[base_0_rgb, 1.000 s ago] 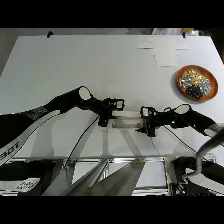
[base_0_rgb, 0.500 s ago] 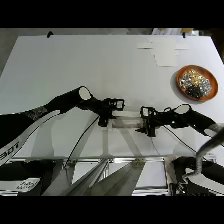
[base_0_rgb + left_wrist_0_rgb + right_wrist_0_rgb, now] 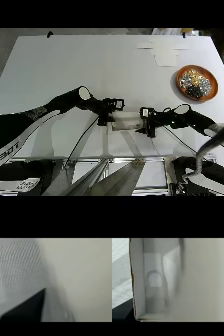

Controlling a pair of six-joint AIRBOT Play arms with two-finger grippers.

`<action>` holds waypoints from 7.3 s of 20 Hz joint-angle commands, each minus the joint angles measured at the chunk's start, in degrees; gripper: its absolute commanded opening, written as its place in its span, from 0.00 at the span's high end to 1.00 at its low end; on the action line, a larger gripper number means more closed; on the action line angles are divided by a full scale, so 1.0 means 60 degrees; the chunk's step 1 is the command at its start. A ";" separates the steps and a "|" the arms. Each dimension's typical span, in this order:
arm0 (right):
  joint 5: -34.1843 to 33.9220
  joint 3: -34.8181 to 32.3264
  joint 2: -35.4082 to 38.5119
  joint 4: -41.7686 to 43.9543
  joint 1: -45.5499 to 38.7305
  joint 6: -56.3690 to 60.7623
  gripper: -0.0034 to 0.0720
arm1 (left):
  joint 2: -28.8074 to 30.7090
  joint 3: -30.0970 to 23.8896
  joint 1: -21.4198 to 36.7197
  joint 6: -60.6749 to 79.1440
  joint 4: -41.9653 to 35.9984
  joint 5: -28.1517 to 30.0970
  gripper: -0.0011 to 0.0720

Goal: Fold the box and place the chain.

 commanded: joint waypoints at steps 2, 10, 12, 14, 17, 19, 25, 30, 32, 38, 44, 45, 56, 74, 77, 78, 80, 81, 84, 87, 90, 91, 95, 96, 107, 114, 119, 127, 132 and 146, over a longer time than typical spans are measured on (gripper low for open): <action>-0.0007 -0.0004 -0.0004 0.0044 0.0004 0.0036 0.35 | 0.0375 0.0007 0.0160 -0.0251 0.0178 -0.0189 0.05; -0.0011 -0.0004 -0.0004 0.0044 0.0004 0.0036 0.35 | 0.2229 0.0007 0.0565 -0.4284 0.4484 -0.1144 0.16; -0.0011 -0.0004 -0.0004 0.0044 0.0004 0.0036 0.35 | 0.2834 0.0007 0.0550 -0.4951 0.4776 -0.1362 0.38; -0.0011 -0.0004 -0.0004 0.0044 0.0004 0.0036 0.35 | 0.3428 0.0007 0.0481 -0.5107 0.4521 -0.1756 0.92; -0.0011 -0.0004 -0.0004 0.0044 0.0004 0.0036 0.35 | 0.3934 0.0007 -0.0142 -0.5191 0.3905 -0.2211 0.98; -0.0011 -0.0004 -0.0004 0.0044 0.0004 0.0036 0.35 | 0.3880 0.0007 -0.0980 -0.5246 0.3665 -0.2044 0.98; -0.0011 -0.0004 0.0000 0.0044 0.0004 0.0036 0.35 | 0.3180 0.0007 -0.2925 -0.6207 0.3708 0.1246 0.98; -0.0011 -0.0004 0.0000 0.0044 0.0004 0.0036 0.35 | 0.2175 0.0007 -0.2339 -0.7887 0.3650 0.4554 0.98; -0.0011 -0.0004 -0.0004 0.0044 0.0004 0.0036 0.35 | 0.1679 0.0007 -0.2018 -0.8531 0.3388 0.4867 0.98; -0.0011 -0.0004 0.0000 0.0044 0.0004 0.0036 0.35 | 0.1013 0.0007 -0.1698 -0.8830 0.2794 0.4302 0.98; -0.0011 -0.0004 -0.0004 0.0044 0.0004 0.0036 0.35 | 0.2186 0.0007 -0.1180 -0.8801 0.2739 0.1519 0.98; -0.0011 -0.0004 -0.0004 0.0044 0.0004 0.0036 0.35 | 0.2521 0.0007 -0.1086 -0.8805 0.2860 0.0707 0.98; -0.0011 -0.0004 -0.0004 0.0044 0.0004 0.0036 0.35 | 0.2798 -0.1410 -0.0739 -0.7384 0.3297 -0.0812 0.98; -0.0011 -0.0004 -0.0004 0.0044 0.0004 0.0036 0.35 | 0.2557 -0.1920 -0.0153 -0.1045 0.2146 0.1005 0.51; -0.0011 -0.0004 -0.0004 0.0044 0.0004 0.0036 0.35 | 0.2280 -0.1920 -0.0175 -0.1075 0.1974 0.0969 0.51; -0.0011 -0.0004 -0.0004 0.0044 0.0004 0.0036 0.35 | 0.2259 -0.1923 -0.0182 -0.1075 0.1953 0.0969 0.51; -0.0011 -0.0004 -0.0004 0.0044 0.0004 0.0036 0.35 | 0.2262 -0.1920 -0.0222 -0.1067 0.1785 0.0929 0.52; -0.0011 -0.0004 -0.0004 0.0044 0.0004 0.0036 0.35 | 0.2262 -0.1920 -0.0270 -0.1056 0.1592 0.0885 0.52; -0.0011 -0.0004 -0.0004 0.0044 0.0004 0.0036 0.35 | 0.2259 -0.1920 -0.0503 -0.1038 0.1198 0.0834 0.54; -0.0011 -0.0004 -0.0004 0.0044 0.0004 0.0036 0.35 | 0.2255 -0.1920 -0.0572 -0.1042 0.0896 0.0838 0.63; -0.0011 -0.0004 -0.0004 0.0044 0.0004 0.0036 0.35 | 0.2255 -0.1920 -0.0572 -0.1042 0.0685 0.0856 0.71; -0.0011 -0.0004 -0.0004 0.0044 0.0004 0.0036 0.35 | 0.2255 -0.1920 -0.0572 -0.1042 0.0659 0.0925 0.71; -0.0011 -0.0004 -0.0004 0.0044 0.0004 0.0036 0.35 | 0.2244 -0.1920 -0.0572 -0.1042 0.0495 0.1206 0.71; -0.0011 -0.0004 -0.0004 0.0044 0.0004 0.0036 0.35 | 0.2244 -0.1920 -0.0579 -0.1042 0.0328 0.1213 0.71; -0.0011 -0.0004 -0.0004 0.0044 0.0004 0.0036 0.35 | 0.1945 -0.1920 -0.0827 -0.1049 -0.0291 0.1566 0.67; -0.0011 -0.0004 -0.0004 0.0044 0.0004 0.0036 0.35 | 0.1934 -0.1920 -0.0976 -0.1056 -0.0590 0.1577 0.51; -0.0011 -0.0004 -0.0004 0.0044 0.0004 0.0036 0.35 | 0.2193 -0.1920 -0.0962 -0.1322 -0.0437 0.0994 0.92; -0.0011 -0.0004 -0.0004 0.0044 0.0004 0.0036 0.35 | 0.4248 -0.1920 0.0280 -0.7705 0.3209 -0.0222 0.98; -0.0011 -0.0004 -0.0004 0.0044 0.0004 0.0036 0.35 | 0.4980 -0.1931 0.1745 -1.2025 0.3319 -0.0685 0.98; -0.0011 -0.0004 -0.0004 0.0044 0.0004 0.0036 0.35 | 0.2116 -0.2521 0.1060 -1.4987 0.1413 -0.0306 0.98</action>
